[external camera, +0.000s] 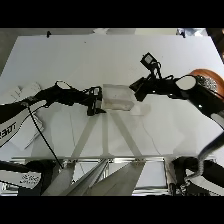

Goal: Fold the box and place the chain.

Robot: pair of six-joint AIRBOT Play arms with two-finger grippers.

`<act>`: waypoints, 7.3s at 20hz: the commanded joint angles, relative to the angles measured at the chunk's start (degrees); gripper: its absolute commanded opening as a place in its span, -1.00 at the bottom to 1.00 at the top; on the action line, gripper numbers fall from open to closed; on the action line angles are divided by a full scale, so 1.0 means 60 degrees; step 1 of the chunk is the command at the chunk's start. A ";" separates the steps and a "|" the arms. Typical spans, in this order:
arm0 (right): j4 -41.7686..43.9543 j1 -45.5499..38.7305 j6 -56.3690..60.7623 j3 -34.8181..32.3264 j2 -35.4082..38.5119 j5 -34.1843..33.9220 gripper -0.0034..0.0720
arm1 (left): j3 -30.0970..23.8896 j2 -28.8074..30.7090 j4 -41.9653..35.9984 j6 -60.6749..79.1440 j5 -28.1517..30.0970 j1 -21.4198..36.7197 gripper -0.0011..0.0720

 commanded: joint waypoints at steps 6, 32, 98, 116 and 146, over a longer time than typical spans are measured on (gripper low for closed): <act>-0.4299 -0.0160 -0.1049 -0.0004 0.0350 0.2572 0.18 | 0.0004 0.0007 0.0000 0.0000 0.0004 0.0004 -0.92; -0.1366 0.0994 -0.5344 -0.0004 -0.2182 0.0528 -0.71 | 0.0004 0.0007 0.0000 0.0000 0.0004 0.0004 -0.92; 0.1417 -0.2299 0.2728 -0.2798 -0.1362 0.2106 -0.88 | 0.0004 0.0007 0.0000 0.0000 0.0004 0.0004 -0.92; 0.2677 -0.2226 0.1690 -0.2801 -0.2320 0.1319 -0.89 | 0.0004 0.0007 0.0000 0.0000 0.0004 0.0004 -0.92; 0.4612 -0.1730 0.1315 -0.2798 -0.1541 0.1621 0.31 | 0.0004 0.0007 0.0000 0.0000 0.0004 0.0007 -0.92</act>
